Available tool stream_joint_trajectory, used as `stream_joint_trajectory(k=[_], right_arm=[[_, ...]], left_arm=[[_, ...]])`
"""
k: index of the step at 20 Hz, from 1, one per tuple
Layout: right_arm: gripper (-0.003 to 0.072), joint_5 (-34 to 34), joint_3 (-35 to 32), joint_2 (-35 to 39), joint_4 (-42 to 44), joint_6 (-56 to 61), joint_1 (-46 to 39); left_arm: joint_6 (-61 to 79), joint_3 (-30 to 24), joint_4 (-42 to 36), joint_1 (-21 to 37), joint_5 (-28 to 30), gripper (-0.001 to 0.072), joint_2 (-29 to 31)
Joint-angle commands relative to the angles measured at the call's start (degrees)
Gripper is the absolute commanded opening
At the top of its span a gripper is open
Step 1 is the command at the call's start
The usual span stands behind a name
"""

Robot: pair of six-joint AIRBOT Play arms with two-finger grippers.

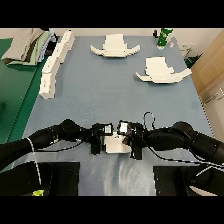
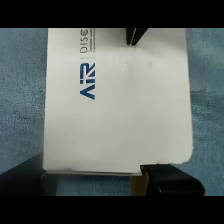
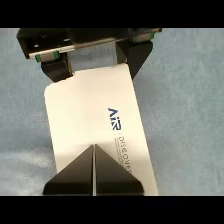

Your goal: Fold the box.

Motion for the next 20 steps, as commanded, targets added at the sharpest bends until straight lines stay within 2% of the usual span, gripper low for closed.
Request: stream_joint_trajectory(k=[1, 2, 4, 6, 7, 11, 15, 20], right_arm=[[0.0136, 1.5, 0.9, 0.2, -2.7, -0.6, 1.8], [0.0230, 1.6, 1.4, 0.2, -2.7, -1.6, 2.3], [0.0248, 1.7, 2.2, 0.2, -2.8, -4.7, 3.2], [0.0430, 1.9, 2.4, 0.1, -2.7, -7.3, 3.8], [0.0463, 1.9, 2.4, 0.1, -2.7, -9.2, 3.8], [0.0471, 3.8, 2.4, -0.8, -2.7, -14.1, 3.8], [0.0470, 4.9, 2.5, -4.6, -2.8, -14.2, 4.2], [0.0470, 5.9, 2.5, -5.3, -4.9, -14.2, 6.0]], left_arm=[[0.0, 0.0, 0.0, 0.0, 0.0, 0.0468, 0.0], [0.0, 0.0, 0.0, 0.0, 0.0, 0.0468, 0.0], [0.0, 0.0, 0.0, 0.0, 0.0, 0.0468, 0.0], [0.0, 0.0, 0.0, 0.0, 0.0, 0.0468, 0.0], [0.0, 0.0, 0.0, 0.0, 0.0, 0.0468, 0.0], [0.0, 0.0, 0.0, 0.0, 0.0, 0.0468, 0.0], [0.0, 0.0, 0.0, 0.0, 0.0, 0.0468, 0.0], [0.0, 0.0, 0.0, 0.0, 0.0, 0.0468, 0.0]])
